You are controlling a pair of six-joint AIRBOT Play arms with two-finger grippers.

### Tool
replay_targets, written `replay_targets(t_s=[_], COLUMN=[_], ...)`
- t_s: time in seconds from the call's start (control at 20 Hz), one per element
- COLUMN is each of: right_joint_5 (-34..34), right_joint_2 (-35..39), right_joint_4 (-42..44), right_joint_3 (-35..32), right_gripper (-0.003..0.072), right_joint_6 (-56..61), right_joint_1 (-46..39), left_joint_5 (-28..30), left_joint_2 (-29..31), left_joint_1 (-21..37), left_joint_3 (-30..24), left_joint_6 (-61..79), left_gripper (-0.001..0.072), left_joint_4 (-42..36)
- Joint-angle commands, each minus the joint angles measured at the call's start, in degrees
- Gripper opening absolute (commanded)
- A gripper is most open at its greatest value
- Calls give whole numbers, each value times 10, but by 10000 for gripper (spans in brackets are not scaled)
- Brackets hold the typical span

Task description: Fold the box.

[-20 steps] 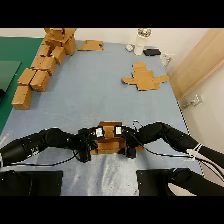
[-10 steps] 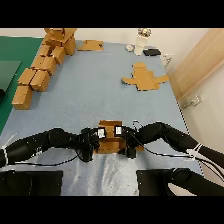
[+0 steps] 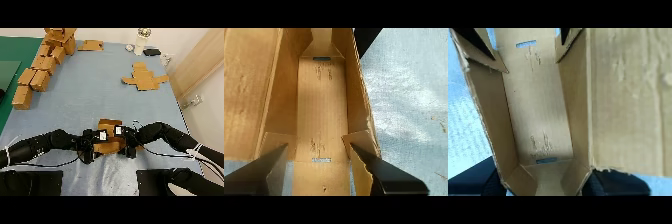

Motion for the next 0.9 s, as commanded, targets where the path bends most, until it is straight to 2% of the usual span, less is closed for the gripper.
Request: replay_targets(t_s=[0.0, 0.15, 0.2, 0.25, 0.3, 0.4, 0.6, 0.7, 0.85], right_joint_5=[0, 0, 0, 0, 0, 0, 0, 0, 0], right_joint_2=[0, 0, 0, 0, 0, 0, 0, 0, 0], right_joint_4=[0, 0, 0, 0, 0, 0, 0, 0, 0], right_joint_3=[0, 0, 0, 0, 0, 0, 0, 0, 0], right_gripper=[538, 538, 538, 538, 538, 538, 538, 538, 538], right_joint_6=[1, 1, 1, 1, 1, 1, 0, 1, 1], right_joint_1=[0, 0, 0, 0, 0, 0, 0, 0, 0], left_joint_5=[3, 4, 4, 4, 3, 3, -27, -74, -160], left_joint_2=[0, 0, 0, 0, 3, 16, 99, 160, 255], left_joint_1=[0, 0, 0, 0, 0, 1, 1, 1, 1], left_joint_3=[0, 0, 0, 0, 0, 0, 0, 0, 0], left_joint_6=[2, 2, 2, 2, -5, -66, -343, -504, -718], left_gripper=[649, 645, 479, 90, 14, 13, 13, 12, 13], left_joint_4=[-2, -1, 1, 15, 40, 109, 362, 472, 548])
